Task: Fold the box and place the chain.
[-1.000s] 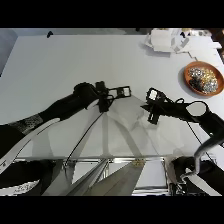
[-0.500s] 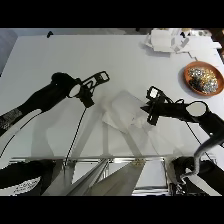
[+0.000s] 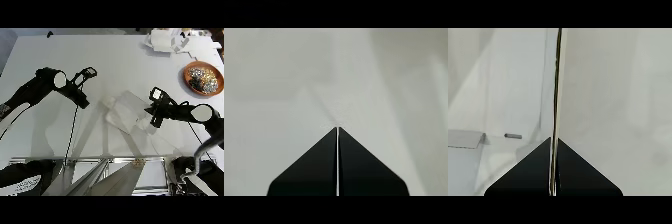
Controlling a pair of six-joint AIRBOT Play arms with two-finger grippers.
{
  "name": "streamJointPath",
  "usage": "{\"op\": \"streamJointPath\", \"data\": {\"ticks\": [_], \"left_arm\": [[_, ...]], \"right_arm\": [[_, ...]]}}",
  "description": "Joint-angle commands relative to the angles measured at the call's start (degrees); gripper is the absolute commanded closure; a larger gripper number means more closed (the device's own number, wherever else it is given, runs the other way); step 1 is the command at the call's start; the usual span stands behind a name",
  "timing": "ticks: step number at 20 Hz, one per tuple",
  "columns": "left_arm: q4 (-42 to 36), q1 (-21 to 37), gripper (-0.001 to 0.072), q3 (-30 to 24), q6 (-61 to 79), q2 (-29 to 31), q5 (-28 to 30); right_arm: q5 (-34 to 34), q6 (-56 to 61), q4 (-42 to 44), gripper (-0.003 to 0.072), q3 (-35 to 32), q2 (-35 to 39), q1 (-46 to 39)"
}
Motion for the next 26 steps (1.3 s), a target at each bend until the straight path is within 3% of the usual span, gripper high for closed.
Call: {"op": "streamJointPath", "data": {"ticks": [1, 3, 6, 8, 9, 16, 20, 21, 26], "left_arm": [[-21.92, 0.35, 0.0704, -0.02, 23.37, 0.04, 0.94], [-31.23, 0.35, 0.0704, -0.02, 32.44, 0.04, 3.23], [-34.4, 0.39, 0.0665, 0.0, 34.88, 0.04, 9.38], [-36.06, 0.37, 0.0351, 0.0, 36.13, 0.04, 11.34], [-36.87, 0.37, 0.032, 0.02, 36.3, 0.04, 11.45], [-36.92, -0.85, 0.0316, 0.02, 47.47, -0.17, 2.1], [-38.69, -2.73, 0.0309, 0.02, 52.57, -2.47, 1.68], [-40.09, -3.34, 0.0266, 0.02, 54.51, -3.23, 1.68], [-41.2, -5.35, 0.0227, 0.02, 58.64, -5.01, 6.05]], "right_arm": [[2.6, 1.2, -3.61, 0.0674, 0.02, 0.81, 0.0], [2.62, 0.76, -3.67, 0.0675, 0.02, 0.81, 0.0], [5.11, 0.79, -5.73, 0.0675, 0.63, 0.76, 0.0], [7.58, 0.79, -5.92, 0.0675, 1.81, 0.2, 0.0], [9.33, 0.79, -5.81, 0.0676, 2.64, -0.37, 0.0], [17.86, 0.81, -5.44, 0.0676, 11.39, -8.48, 0.0], [20.85, 0.81, -2.84, 0.0676, 14.38, -12.15, 0.0], [21.11, 0.81, -2.73, 0.0676, 14.45, -12.48, 0.0], [22.1, 1.09, -2.67, 0.0676, 14.47, -12.7, 0.0]]}}
